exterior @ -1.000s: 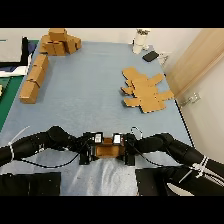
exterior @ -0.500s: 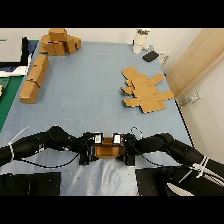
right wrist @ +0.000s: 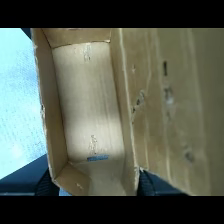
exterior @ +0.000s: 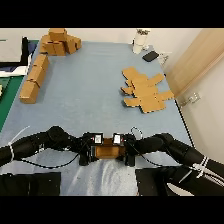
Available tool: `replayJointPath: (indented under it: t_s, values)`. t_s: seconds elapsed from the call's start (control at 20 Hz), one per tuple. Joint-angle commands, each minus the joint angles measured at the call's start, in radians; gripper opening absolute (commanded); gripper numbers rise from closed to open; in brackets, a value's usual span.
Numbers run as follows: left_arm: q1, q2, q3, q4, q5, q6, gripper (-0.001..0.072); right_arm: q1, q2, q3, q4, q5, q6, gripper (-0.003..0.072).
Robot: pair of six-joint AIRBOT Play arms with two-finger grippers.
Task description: Fold the box.
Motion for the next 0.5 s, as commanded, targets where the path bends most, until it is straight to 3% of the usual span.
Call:
replayJointPath:
  t_s: [0.0,0.05,0.1,0.15,0.35,0.45]
  values:
    - [0.0,0.0,0.001,0.0,0.003,0.0,0.0532,0.0,-0.001,0.0,0.008,-0.001,-0.001,0.0493]
    - [0.0,0.0,0.001,0.0,0.003,0.0,0.0532,0.0,-0.001,0.0,0.006,-0.005,-0.001,0.0493]
    - [0.0,0.0,0.001,0.0,0.003,0.0,0.0532,0.0,0.0,0.0,0.006,0.002,-0.001,0.0571]
    - [0.0,0.0,0.001,0.0,0.003,0.0,0.0532,0.0,0.003,0.006,0.013,0.003,0.006,0.0715]
    - [0.0,0.0,0.001,0.0,0.003,0.0,0.0532,-0.007,0.089,0.039,-0.059,-0.031,0.211,0.0715]
    - [0.0,0.0,0.001,0.0,0.003,0.0,0.0532,-0.021,0.164,0.048,-0.226,-0.042,0.378,0.0714]
